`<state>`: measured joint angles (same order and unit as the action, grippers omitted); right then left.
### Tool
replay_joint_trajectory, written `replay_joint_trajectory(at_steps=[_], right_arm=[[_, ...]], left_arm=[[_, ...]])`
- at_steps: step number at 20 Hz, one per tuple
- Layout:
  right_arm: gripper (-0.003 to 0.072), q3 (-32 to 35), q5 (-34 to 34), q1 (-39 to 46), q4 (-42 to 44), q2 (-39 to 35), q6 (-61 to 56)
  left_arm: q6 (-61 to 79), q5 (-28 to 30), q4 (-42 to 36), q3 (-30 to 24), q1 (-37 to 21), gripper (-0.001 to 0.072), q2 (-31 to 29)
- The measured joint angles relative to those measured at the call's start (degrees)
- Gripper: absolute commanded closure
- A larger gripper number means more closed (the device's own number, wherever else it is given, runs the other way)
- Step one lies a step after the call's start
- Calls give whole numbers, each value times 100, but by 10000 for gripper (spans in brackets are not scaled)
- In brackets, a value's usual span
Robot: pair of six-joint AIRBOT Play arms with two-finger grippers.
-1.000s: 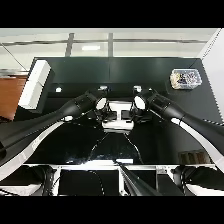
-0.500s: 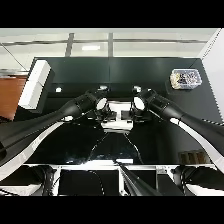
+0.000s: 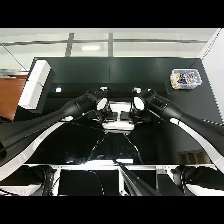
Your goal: Fold the box and place the chain.
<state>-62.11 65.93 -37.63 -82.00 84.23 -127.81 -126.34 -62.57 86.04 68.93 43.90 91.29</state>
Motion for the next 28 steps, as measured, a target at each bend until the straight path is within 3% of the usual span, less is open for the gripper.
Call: replay_joint_trajectory(at_steps=[3, 5, 6, 10, 14, 16, 19, 20, 21, 25, 28], right_arm=[[662, 0, -33, 0, 0, 0, 20], [339, 0, -59, 0, 2, -2, 31], [297, -9, -63, 0, -7, -11, 35], [297, -153, -48, 0, -4, -243, 179], [312, -232, 118, 111, -170, -986, 511], [316, -247, 356, 225, -802, -1419, 619], [287, -149, 531, 584, -2500, -1753, 680], [3, -50, 330, 846, -2981, -1810, 675], [-34, 63, 55, 1158, -3298, -1825, 669], [-34, 343, -1401, 2791, -3318, -1427, 605], [-29, -13, -2068, 3823, -2940, -785, 588]], left_arm=[[0, 0, 11, 0, -2, 678, 0], [15, -2, 31, 0, -2, 678, 0], [15, -35, 46, 0, -2, 677, 0], [13, -44, 42, 0, -2, 678, 0], [11, -61, 24, 0, -2, 677, 0], [11, -63, 24, 0, -2, 678, 0], [11, -63, 24, 0, -2, 677, 0], [11, -63, 24, 0, -2, 678, 0], [11, -63, 24, 0, -2, 677, 0], [9, -33, 26, 0, -4, 677, 0], [7, 17, 31, 0, -7, 677, 0]])
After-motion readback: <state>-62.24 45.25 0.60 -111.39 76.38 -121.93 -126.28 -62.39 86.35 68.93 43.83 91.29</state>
